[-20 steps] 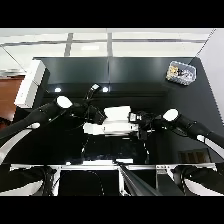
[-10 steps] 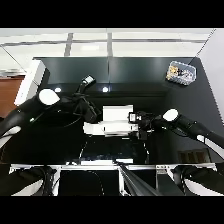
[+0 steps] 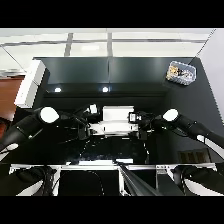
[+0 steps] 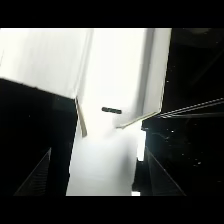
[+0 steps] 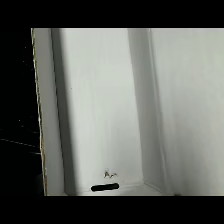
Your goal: Fold the box and place the chain.
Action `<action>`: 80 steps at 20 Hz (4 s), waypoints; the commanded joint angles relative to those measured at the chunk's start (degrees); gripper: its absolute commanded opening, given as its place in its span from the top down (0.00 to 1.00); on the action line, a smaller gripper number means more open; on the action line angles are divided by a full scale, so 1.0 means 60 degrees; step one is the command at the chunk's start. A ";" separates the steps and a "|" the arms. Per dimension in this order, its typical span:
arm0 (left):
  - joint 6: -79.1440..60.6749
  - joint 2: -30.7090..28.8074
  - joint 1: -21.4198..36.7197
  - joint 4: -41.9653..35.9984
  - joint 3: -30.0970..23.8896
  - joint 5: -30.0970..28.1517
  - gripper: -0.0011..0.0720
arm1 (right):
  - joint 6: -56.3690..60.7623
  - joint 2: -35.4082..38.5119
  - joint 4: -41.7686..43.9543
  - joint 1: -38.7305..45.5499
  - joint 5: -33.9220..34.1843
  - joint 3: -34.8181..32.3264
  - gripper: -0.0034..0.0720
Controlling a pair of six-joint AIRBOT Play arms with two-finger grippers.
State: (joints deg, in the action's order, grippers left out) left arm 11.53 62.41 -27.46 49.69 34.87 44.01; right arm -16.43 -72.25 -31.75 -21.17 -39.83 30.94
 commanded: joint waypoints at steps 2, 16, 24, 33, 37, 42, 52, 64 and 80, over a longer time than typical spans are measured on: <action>-0.1100 0.0586 -0.0637 0.0084 -0.0149 -0.1104 0.03 | 0.0004 0.0000 0.0000 -0.0004 -0.0004 0.0000 0.81; -0.1224 0.0976 -0.0780 -0.2951 -0.0142 -0.1362 0.76 | 0.0004 0.0004 0.0000 -0.0004 -0.0004 0.0000 0.81; -0.1883 0.1443 -0.0780 -0.3829 -0.0142 -0.1490 0.76 | 0.0004 0.0004 0.0000 -0.0004 -0.0004 0.0000 0.81; -0.1883 0.1443 -0.0780 -0.3825 -0.0142 -0.1311 0.82 | 0.0004 0.0004 0.0000 -0.0004 -0.0004 0.0000 0.81; -0.1443 0.1147 -0.0652 -0.3479 -0.0124 -0.1297 0.72 | 0.0004 0.0004 0.0000 -0.0004 -0.0004 0.0000 0.81; 0.2962 -0.0627 0.0973 -0.0222 0.0262 0.0769 0.95 | 0.0004 0.0000 0.0000 -0.0004 -0.0004 0.0000 0.81; 0.9402 0.0583 0.5923 -0.1610 -0.0987 0.4025 0.95 | 0.0004 0.0004 0.0000 -0.0004 -0.0004 0.0000 0.81; 0.6903 0.2299 0.2903 -0.4371 -0.0911 0.2408 0.95 | 0.0004 0.0004 0.0000 -0.0004 -0.0004 0.0000 0.81; 0.9704 0.2299 0.1089 -0.2983 0.1548 0.2535 0.32 | 0.0004 0.0004 0.0000 -0.0004 -0.0004 0.0000 0.81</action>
State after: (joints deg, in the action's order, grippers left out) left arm 60.80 76.18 -17.50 26.44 40.75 60.51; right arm -16.40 -72.23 -31.77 -21.17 -39.83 30.94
